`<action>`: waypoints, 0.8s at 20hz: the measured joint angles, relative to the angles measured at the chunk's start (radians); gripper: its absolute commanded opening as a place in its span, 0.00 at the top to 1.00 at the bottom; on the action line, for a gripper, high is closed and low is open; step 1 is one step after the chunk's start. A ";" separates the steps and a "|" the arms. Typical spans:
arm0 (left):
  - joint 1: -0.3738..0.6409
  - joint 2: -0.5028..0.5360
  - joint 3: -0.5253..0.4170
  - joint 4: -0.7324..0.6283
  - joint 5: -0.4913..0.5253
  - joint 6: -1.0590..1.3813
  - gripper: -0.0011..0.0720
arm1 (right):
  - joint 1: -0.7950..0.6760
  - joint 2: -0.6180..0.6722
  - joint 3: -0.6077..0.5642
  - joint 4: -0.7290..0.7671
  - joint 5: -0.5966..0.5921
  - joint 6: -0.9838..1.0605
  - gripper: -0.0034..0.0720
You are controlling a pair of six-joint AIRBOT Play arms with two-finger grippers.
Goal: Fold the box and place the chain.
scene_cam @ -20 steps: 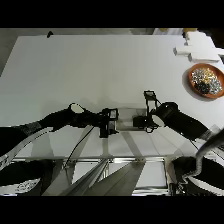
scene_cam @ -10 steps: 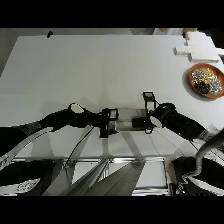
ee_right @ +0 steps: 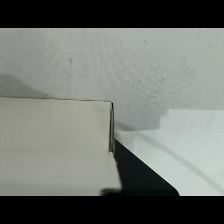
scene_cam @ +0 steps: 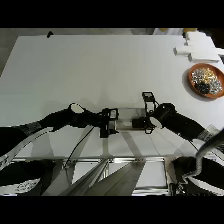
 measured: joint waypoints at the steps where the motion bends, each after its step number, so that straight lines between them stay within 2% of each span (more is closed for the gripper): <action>1: 0.000 0.000 0.000 0.000 0.001 0.000 0.68 | 0.000 0.000 0.000 -0.002 -0.001 0.000 0.93; 2: 0.000 0.000 0.000 0.000 0.001 0.000 0.68 | 0.000 0.000 0.000 -0.002 -0.001 0.000 0.93; 3: 0.000 0.000 0.000 0.000 0.001 0.000 0.68 | 0.000 0.000 0.000 -0.003 -0.001 -0.002 0.88; 4: 0.000 0.000 0.000 0.001 0.000 0.002 0.68 | 0.000 0.002 0.000 -0.003 -0.001 -0.004 0.64; 5: 0.000 0.000 0.000 0.003 -0.002 0.003 0.68 | 0.000 0.005 0.000 -0.008 0.004 -0.006 0.56; 10: 0.000 0.000 0.000 0.002 -0.002 0.002 0.69 | -0.003 0.055 0.031 0.009 0.056 -0.113 0.55; 11: 0.000 0.000 0.000 0.002 -0.002 0.002 0.69 | -0.006 0.066 0.053 0.012 0.090 -0.151 0.50; 15: 0.000 0.000 0.000 0.002 -0.002 0.002 0.69 | -0.050 0.112 0.222 0.023 0.285 -0.348 0.51; 16: 0.000 0.000 0.000 0.002 -0.001 0.002 0.68 | -0.072 0.118 0.278 0.024 0.329 -0.396 0.56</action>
